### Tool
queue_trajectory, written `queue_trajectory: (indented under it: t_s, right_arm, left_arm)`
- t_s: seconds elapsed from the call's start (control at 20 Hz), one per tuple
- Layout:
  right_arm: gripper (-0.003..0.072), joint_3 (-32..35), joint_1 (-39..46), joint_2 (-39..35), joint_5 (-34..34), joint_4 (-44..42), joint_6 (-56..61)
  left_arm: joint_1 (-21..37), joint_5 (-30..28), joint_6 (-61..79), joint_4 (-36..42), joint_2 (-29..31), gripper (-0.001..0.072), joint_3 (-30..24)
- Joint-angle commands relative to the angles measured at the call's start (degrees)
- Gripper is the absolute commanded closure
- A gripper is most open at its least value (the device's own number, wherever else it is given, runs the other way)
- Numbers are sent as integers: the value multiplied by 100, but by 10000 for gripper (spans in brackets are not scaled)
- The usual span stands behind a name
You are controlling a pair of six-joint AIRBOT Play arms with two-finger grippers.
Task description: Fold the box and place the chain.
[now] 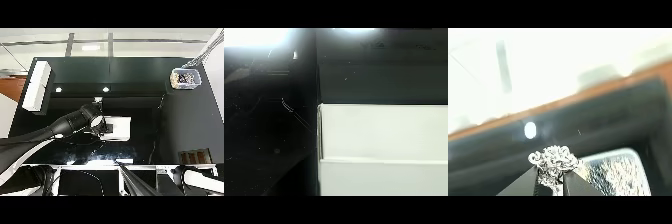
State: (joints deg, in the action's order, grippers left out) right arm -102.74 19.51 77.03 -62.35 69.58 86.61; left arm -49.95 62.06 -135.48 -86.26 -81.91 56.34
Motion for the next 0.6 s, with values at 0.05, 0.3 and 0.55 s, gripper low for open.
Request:
queue_trajectory:
  t_s: [0.05, 0.3, 0.55]
  right_arm:
    - [649, 0, -68, -999, -787, -625, -413]
    - [649, 391, -896, -1856, -1646, -608, -474]
    - [649, 1060, -1921, -2286, -2531, -614, -409]
  left_arm:
    - [0, -4, 0, 0, -2, 679, 0]
    - [0, -4, 0, -2, -2, 679, 0]
    - [0, -7, 0, -2, -2, 679, 0]
